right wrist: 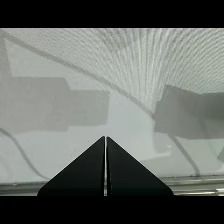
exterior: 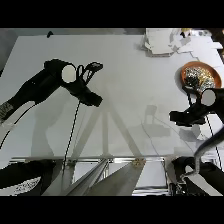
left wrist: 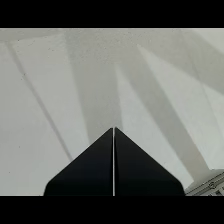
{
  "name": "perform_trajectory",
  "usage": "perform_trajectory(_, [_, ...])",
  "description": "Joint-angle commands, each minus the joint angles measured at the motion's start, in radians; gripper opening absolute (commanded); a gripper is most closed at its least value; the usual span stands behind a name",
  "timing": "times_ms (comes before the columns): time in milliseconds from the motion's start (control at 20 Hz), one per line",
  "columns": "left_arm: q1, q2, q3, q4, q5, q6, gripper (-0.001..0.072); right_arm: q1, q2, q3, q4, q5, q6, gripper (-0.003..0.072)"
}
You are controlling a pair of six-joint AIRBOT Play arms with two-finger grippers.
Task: Fold the box and place the chain.
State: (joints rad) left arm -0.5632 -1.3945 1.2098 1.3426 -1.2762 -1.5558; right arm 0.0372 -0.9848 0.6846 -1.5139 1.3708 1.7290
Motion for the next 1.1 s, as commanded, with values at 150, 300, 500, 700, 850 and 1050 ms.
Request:
perform_trajectory(150, [0.001, 0.001, 0.000, 0.000, 0.000, 0.000, 0.0009, -0.001, 0.000, 0.000, -0.001, -0.052, -0.011, 0.0020])
perform_trajectory(300, [0.001, 0.001, 0.000, 0.001, 0.000, 0.000, 0.0009, -0.088, -0.003, 0.018, -0.007, -0.045, -0.103, 0.0019])
perform_trajectory(500, [0.001, 0.001, 0.000, 0.001, 0.000, 0.000, 0.0009, -0.516, -0.064, 0.153, -0.043, 0.026, -0.283, 0.0020])
perform_trajectory(700, [0.001, 0.001, 0.000, -0.003, 0.000, 0.000, 0.0009, -0.878, -0.239, 0.414, 0.018, 0.103, -0.380, 0.0260])
perform_trajectory(850, [0.001, 0.001, 0.000, -0.003, 0.000, 0.000, 0.0009, -0.997, -0.376, 0.621, 0.026, 0.137, -0.387, 0.0493])
perform_trajectory(1050, [0.001, 0.001, 0.000, -0.003, 0.000, 0.000, 0.0009, -1.020, -0.514, 0.728, -0.071, 0.118, -0.475, 0.0621])
